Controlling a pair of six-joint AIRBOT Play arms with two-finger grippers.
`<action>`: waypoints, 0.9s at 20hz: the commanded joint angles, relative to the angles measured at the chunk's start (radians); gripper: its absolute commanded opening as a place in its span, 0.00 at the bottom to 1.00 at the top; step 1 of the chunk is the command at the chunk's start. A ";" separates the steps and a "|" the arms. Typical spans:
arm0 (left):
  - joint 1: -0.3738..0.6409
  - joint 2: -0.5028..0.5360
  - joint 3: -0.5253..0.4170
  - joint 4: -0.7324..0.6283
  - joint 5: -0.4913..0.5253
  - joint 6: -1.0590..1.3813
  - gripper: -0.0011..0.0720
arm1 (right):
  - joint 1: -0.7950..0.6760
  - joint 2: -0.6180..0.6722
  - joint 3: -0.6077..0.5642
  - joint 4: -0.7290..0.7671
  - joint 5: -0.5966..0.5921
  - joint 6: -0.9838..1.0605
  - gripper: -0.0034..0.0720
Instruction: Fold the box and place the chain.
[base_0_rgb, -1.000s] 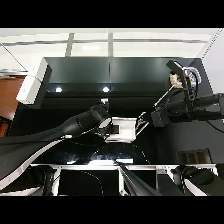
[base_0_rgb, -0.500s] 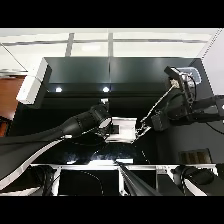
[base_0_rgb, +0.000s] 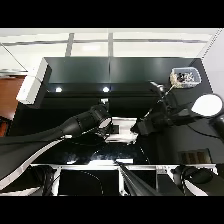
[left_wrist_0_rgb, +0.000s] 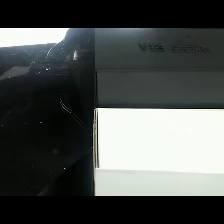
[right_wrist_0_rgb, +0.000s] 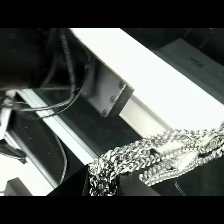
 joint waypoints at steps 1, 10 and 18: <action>0.000 0.000 0.000 0.000 0.000 0.000 0.06 | 0.031 -0.070 -0.018 -0.036 -0.080 -0.014 0.10; 0.000 0.000 0.000 0.000 0.002 0.000 0.06 | 0.031 -0.080 -0.018 -0.090 -0.088 -0.014 0.45; 0.000 0.000 0.000 0.000 0.000 0.000 0.06 | -0.296 0.111 -0.011 -0.229 0.155 -0.040 0.45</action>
